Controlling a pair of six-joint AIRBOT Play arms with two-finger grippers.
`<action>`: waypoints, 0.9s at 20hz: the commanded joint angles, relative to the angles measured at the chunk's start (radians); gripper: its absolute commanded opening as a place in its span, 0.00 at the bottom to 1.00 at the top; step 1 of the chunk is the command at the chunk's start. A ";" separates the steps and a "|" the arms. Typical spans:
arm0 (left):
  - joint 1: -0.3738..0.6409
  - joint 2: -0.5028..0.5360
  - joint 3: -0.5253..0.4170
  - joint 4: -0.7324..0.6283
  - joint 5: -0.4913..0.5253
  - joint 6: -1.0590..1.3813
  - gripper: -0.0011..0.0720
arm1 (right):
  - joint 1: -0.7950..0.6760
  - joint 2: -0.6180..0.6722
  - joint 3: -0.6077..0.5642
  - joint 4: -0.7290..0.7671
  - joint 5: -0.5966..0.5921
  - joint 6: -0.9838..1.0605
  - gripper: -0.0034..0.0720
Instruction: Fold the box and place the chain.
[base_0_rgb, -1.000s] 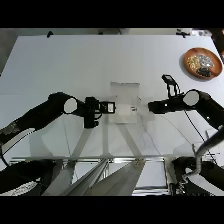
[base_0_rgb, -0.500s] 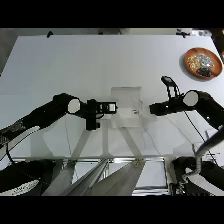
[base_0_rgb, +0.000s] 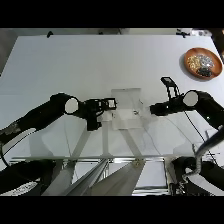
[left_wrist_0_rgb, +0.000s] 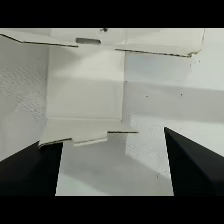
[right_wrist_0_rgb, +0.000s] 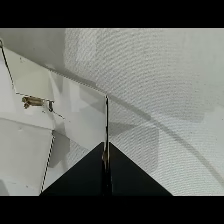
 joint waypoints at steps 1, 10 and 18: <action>0.002 0.075 0.000 -0.004 0.016 -0.025 0.96 | 0.001 0.000 0.000 0.000 -0.014 0.001 0.06; 0.014 0.169 0.000 -0.010 0.175 -0.201 0.96 | 0.001 0.000 0.000 0.002 -0.008 0.001 0.06; 0.022 0.042 0.001 -0.083 0.343 -0.194 0.84 | 0.001 -0.001 0.000 0.010 -0.005 0.000 0.06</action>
